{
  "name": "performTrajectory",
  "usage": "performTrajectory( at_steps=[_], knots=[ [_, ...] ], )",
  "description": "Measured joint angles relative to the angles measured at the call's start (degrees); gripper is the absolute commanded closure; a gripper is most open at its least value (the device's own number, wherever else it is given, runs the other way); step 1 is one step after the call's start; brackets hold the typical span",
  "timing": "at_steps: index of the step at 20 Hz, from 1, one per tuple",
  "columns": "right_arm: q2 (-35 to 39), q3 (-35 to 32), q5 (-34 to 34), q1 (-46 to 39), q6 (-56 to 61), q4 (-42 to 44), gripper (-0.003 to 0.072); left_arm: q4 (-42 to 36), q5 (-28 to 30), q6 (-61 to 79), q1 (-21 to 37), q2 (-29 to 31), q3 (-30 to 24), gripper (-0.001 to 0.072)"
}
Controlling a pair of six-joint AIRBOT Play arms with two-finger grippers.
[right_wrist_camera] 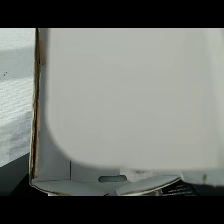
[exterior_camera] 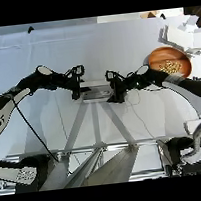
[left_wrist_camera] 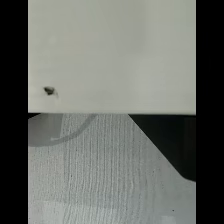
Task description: Fold the box and place the chain.
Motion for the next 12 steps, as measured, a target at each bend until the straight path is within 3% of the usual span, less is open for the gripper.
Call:
performTrajectory(
  at_steps=[2, 3, 12],
  knots=[
    [0.0, 0.0, -0.2, 0.0, 0.0, 0.0, 0.0172, 0.0, 0.0, 0.0, 0.0, 0.0, 0.0, 0.0695],
    [-0.1, 0.0, -0.5, 0.0, 0.0, 0.2, 0.0192, 0.0, 0.0, 0.0, 0.0, 0.0, 0.0, 0.0695],
    [-0.1, 0.0, 0.1, 0.0, 0.0, 0.1, 0.0191, 0.0, 0.0, 0.0, 0.0, 0.0, 0.0, 0.0695]
  ],
)
